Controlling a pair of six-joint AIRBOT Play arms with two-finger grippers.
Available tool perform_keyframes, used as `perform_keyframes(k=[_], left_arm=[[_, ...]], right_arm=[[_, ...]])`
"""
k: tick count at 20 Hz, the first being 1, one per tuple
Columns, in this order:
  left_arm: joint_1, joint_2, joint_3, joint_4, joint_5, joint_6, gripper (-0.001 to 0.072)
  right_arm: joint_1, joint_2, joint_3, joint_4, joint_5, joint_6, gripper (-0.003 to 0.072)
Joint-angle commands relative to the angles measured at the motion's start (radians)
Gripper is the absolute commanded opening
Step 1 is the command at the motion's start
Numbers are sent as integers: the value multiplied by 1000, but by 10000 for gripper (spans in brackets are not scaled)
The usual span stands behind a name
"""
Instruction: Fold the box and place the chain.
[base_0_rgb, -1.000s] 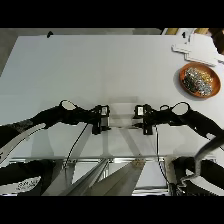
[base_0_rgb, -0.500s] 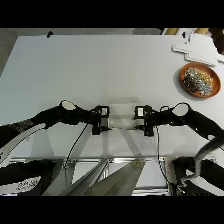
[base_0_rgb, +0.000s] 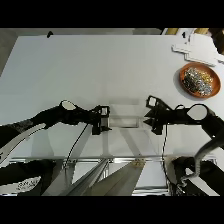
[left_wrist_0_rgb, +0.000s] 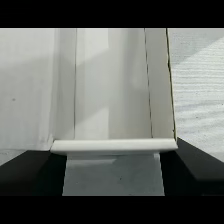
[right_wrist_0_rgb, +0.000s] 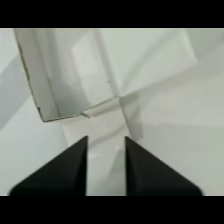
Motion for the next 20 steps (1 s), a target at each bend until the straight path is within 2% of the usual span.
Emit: perform_keyframes(k=[1, 2, 7, 10, 15, 20], left_arm=[[1, 0, 0, 0, 1, 1, 48], [0, 0, 0, 0, 1, 1, 48], [1, 0, 0, 0, 1, 1, 48], [0, 0, 0, 0, 1, 1, 48], [0, 0, 0, 0, 1, 1, 48], [0, 0, 0, 0, 1, 1, 48]], right_arm=[[-101, 57, 0, -7, 6, 178, 56], [-143, 60, 0, -1, 2, 225, 19], [-321, 18, -29, -11, -12, 546, 18], [-344, -55, -83, 18, -28, 685, 18], [-336, -165, -89, 182, 46, 691, 18], [-244, -235, -89, 216, 33, 691, 18]])
